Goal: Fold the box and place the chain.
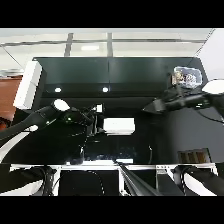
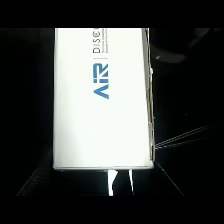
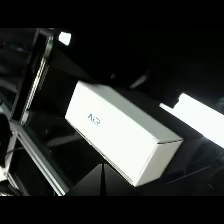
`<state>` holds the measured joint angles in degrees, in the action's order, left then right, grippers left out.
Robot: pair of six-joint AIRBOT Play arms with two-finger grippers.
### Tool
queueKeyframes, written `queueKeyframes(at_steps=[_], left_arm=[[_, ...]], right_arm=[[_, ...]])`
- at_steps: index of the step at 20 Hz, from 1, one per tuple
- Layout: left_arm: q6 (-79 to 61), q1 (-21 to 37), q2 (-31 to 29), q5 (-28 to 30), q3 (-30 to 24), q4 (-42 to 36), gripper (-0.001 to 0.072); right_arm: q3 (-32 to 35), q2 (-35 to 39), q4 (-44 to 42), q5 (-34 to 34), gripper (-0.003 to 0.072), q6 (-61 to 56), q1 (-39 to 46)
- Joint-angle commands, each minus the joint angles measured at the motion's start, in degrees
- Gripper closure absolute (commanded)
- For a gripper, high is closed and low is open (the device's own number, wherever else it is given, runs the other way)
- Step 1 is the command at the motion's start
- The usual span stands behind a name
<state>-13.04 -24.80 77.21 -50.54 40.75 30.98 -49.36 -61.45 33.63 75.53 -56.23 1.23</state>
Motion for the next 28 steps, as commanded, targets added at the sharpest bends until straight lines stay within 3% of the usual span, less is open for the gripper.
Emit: queueKeyframes(at_steps=[1, 5, 7, 13, 17, 28], left_arm=[[10.8, 0.0, -4.8, -2.8, 2.0, 6.4, -0.0011], [19.7, -1.6, -8.9, -6.3, 4.3, 5.1, -0.0011], [25.9, -4.3, -8.0, -1.3, 6.3, 4.4, -0.0011], [26.8, -10.9, 4.4, 1.0, 14.8, 4.6, -0.0007], [29.2, -12.5, 7.6, 0.7, 15.5, 2.5, -0.0007], [27.8, -14.1, 7.6, -0.9, 15.7, 4.0, -0.0006]], right_arm=[[-1.3, 6.1, 3.8, 5.1, 0.0677, -0.7, 9.4], [-1.3, 7.7, 4.0, 3.8, 0.0677, -0.4, 13.5], [-1.3, 7.7, 4.0, 2.4, 0.0677, -0.3, 13.5], [-1.3, 7.7, 4.0, 2.2, 0.0677, 1.6, 13.5], [-1.3, 7.7, 4.0, 1.6, 0.0677, 2.6, 13.5], [-0.1, 7.7, 3.9, -3.4, 0.0677, 3.3, 13.5]])
